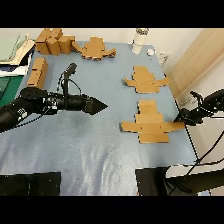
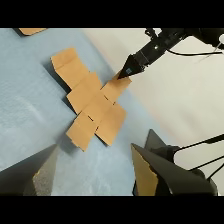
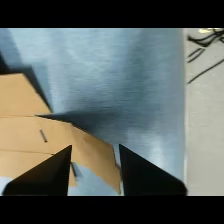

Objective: Fold the box.

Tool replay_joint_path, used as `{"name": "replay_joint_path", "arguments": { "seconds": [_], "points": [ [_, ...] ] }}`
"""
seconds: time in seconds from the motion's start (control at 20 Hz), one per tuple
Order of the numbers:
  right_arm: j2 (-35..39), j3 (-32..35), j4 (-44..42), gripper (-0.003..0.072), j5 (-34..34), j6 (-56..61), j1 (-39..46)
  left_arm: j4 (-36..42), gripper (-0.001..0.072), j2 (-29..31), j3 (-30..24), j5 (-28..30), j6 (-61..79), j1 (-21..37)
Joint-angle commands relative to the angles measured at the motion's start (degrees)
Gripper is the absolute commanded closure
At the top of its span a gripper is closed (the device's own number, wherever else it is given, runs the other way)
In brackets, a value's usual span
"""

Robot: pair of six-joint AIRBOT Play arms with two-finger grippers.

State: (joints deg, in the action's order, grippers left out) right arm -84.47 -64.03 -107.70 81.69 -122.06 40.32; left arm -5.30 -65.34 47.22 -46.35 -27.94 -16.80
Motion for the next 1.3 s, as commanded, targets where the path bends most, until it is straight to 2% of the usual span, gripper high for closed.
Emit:
{"name": "replay_joint_path", "arguments": {
  "seconds": [0.0,0.15,0.25,0.4,0.55,0.6,0.75,0.85,1.0,1.05,1.1,1.15,1.25],
  "points": [
    [0.07,-0.07,-7.78,0.0332,5.62,-1.40,0.02,0.28,0.0017,-0.02,0.02,-0.79,0.02,0.00],
    [0.63,0.00,-13.14,0.0355,10.05,-0.94,-0.28,0.33,0.0017,-0.02,0.02,-1.11,0.00,0.00],
    [0.63,0.76,-11.34,0.0354,10.95,0.79,-1.22,0.28,0.0017,-0.02,0.02,-1.86,0.00,0.00],
    [0.61,3.23,-3.28,0.0355,8.02,2.45,-2.91,0.28,0.0017,-0.02,0.02,-3.61,0.00,0.00],
    [0.63,3.76,-2.21,0.0362,7.08,2.71,-2.95,0.28,0.0017,-0.02,0.02,-3.78,0.02,0.00],
    [0.63,3.78,-1.81,0.0426,6.91,3.43,-2.95,0.26,0.0017,-0.02,0.02,-3.74,0.02,0.00],
    [0.63,3.78,-1.44,0.0431,6.88,4.83,-3.96,0.35,0.0017,-0.02,0.02,-3.63,0.02,-0.02],
    [0.61,4.20,-1.33,0.0490,7.06,5.22,-5.57,0.42,0.0017,-0.02,0.02,-3.65,-0.02,-0.02],
    [0.63,4.42,-1.64,0.0491,6.99,6.64,-8.66,0.42,0.0017,-0.02,0.02,-3.65,-2.08,0.00],
    [0.63,4.42,-2.73,0.0510,6.99,6.78,-9.88,0.33,0.0017,-0.02,0.04,-3.69,-3.19,0.04],
    [0.63,4.39,-5.27,0.0608,7.06,7.04,-11.10,0.20,0.0017,-0.02,0.04,-3.65,-4.09,0.09],
    [0.63,4.39,-9.40,0.0666,6.97,7.02,-12.55,-0.02,0.0017,-0.02,0.09,-3.76,-5.01,0.55],
    [0.66,4.42,-16.33,0.0685,6.84,6.97,-16.44,-0.31,0.0017,-0.02,0.09,-4.00,-8.55,2.49]
  ]
}}
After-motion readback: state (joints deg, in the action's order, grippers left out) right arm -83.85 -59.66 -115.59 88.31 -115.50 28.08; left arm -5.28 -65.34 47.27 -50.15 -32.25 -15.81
